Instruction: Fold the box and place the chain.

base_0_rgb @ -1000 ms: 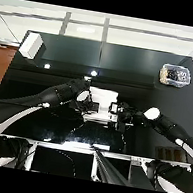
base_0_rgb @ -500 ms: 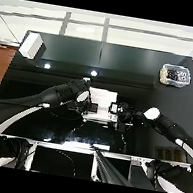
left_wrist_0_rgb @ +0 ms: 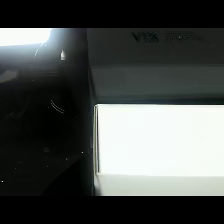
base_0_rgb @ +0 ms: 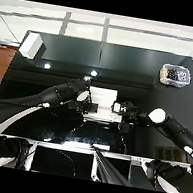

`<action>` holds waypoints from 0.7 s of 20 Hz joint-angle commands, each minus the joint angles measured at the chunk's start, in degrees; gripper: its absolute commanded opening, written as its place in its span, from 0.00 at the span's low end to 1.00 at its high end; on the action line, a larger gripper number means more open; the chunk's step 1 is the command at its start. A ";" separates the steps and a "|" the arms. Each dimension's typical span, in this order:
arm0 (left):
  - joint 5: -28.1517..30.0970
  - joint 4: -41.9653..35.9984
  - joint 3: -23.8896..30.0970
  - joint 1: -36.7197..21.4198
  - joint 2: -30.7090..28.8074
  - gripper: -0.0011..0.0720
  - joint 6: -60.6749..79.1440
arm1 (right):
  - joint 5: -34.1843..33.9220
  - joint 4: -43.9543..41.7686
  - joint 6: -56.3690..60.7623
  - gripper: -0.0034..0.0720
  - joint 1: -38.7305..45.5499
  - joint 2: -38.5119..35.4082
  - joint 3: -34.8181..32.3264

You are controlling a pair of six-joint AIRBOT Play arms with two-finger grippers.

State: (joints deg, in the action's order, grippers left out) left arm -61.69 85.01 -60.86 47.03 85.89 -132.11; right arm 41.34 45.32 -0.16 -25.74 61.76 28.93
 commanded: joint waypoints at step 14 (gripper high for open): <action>-1.33 1.51 -0.09 0.04 0.04 0.05 1.81 | 1.70 -4.02 -1.99 0.37 -0.11 -0.81 0.11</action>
